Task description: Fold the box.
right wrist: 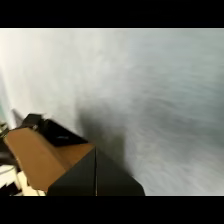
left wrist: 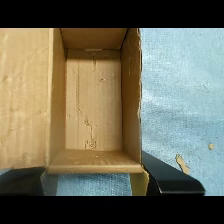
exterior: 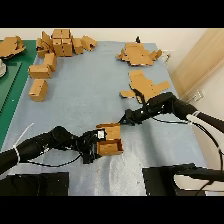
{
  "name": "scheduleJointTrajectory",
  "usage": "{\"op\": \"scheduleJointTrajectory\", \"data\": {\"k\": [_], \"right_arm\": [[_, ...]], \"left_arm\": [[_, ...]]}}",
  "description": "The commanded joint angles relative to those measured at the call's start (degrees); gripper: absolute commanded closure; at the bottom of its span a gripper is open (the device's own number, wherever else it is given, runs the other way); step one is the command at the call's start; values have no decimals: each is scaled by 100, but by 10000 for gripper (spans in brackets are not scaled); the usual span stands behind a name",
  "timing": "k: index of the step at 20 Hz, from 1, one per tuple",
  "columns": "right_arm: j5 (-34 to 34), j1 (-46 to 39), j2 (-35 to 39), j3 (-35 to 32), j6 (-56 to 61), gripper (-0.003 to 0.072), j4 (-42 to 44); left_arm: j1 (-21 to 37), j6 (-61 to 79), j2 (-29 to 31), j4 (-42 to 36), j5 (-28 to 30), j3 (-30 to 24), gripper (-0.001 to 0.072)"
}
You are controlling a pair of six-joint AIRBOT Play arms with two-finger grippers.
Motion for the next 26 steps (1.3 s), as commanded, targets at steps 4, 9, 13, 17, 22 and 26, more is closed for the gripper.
{"op": "scheduleJointTrajectory", "data": {"k": [4, 9, 13, 17, 22, 26], "right_arm": [[-1123, 671, -243, -48, -1539, 685, 793], [-643, 964, 468, -765, -2083, 683, 787], [-549, 964, 1123, -1305, -2116, 683, 444], [-37, 966, 1561, -1355, -2374, 684, 485], [328, 1019, 1998, -1252, -2286, 684, 275], [621, 1567, 2135, -1250, -2487, 682, -382]], "left_arm": [[2, 2, 2, 0, 2, 2, 304], [2, 2, 2, 0, 2, 2, 304], [2, 2, 2, 0, 2, 2, 305], [2, 2, 2, 0, 2, 2, 304], [2, 2, 2, 0, 2, 2, 305], [2, 2, 2, 0, 2, 2, 304]]}}
